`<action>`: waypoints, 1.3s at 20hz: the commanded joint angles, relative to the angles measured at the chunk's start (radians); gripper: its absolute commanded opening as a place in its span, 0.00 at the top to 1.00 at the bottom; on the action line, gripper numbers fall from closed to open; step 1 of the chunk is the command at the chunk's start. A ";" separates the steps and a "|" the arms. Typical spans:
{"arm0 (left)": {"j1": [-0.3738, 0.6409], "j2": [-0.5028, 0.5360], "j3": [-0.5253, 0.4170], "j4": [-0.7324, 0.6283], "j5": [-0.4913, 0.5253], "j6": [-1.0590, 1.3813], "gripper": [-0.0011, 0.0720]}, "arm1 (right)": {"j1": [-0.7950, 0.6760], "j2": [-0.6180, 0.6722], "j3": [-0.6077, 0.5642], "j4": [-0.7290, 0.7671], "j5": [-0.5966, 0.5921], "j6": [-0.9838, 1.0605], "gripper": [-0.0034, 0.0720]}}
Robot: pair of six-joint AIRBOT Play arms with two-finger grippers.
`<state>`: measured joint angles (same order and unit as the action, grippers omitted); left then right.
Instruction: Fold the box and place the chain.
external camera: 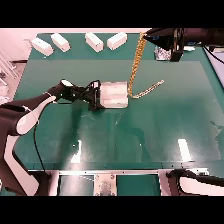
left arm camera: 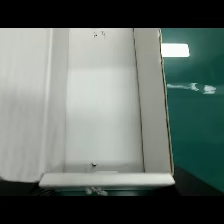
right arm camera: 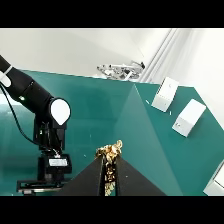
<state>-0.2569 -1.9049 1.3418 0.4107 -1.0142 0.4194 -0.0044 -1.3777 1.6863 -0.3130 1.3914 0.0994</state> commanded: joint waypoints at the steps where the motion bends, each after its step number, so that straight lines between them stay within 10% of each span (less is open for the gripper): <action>1: 0.000 0.000 0.000 0.000 0.000 0.000 0.34 | 0.028 -0.001 -0.023 -0.008 -0.019 0.003 0.95; 14: 0.000 0.000 0.000 0.000 0.000 0.000 0.34 | 0.075 -0.003 -0.346 -0.016 -0.191 -0.021 0.95; 26: 0.000 0.000 0.000 0.000 0.000 0.000 0.34 | 0.147 -0.190 -0.397 -0.017 -0.188 -0.020 0.95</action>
<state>-0.2569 -1.9049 1.3418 0.4107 -1.0142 0.4191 0.1345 -1.5196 1.3003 -0.3294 1.1992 0.0769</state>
